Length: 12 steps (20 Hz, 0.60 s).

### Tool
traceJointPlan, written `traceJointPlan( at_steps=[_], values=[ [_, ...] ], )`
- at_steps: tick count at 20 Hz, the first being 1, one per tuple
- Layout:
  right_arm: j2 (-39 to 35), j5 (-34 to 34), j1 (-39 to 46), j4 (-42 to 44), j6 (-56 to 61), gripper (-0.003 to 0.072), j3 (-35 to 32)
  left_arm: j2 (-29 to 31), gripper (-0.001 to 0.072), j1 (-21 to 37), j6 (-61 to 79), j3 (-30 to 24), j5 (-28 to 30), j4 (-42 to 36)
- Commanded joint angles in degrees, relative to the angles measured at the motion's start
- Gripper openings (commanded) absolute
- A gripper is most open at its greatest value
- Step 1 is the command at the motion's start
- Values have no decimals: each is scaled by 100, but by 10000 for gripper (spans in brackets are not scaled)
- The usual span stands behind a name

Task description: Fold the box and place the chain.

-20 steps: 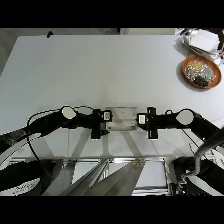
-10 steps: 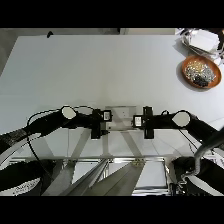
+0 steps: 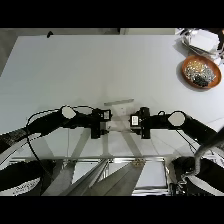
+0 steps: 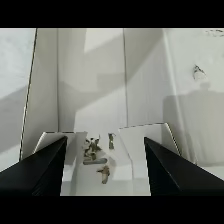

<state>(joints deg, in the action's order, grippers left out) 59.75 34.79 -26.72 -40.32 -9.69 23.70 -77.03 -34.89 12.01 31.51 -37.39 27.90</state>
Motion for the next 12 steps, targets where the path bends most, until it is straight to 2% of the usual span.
traceJointPlan(
  at_steps=[1,3,4,8,12],
  values=[
    [13,-103,-4,116,24,480,-2,-2,137,-4,13,4,-17,2],
    [-15,26,17,111,39,100,-2,0,137,-4,15,4,-17,2],
    [-63,190,96,107,37,18,-2,-2,137,-7,15,4,-17,2],
    [-577,914,765,-146,142,18,-2,0,137,-7,15,4,-17,2],
    [-1294,1506,1886,-168,1543,18,-2,0,137,-7,15,4,-17,2]
  ],
)
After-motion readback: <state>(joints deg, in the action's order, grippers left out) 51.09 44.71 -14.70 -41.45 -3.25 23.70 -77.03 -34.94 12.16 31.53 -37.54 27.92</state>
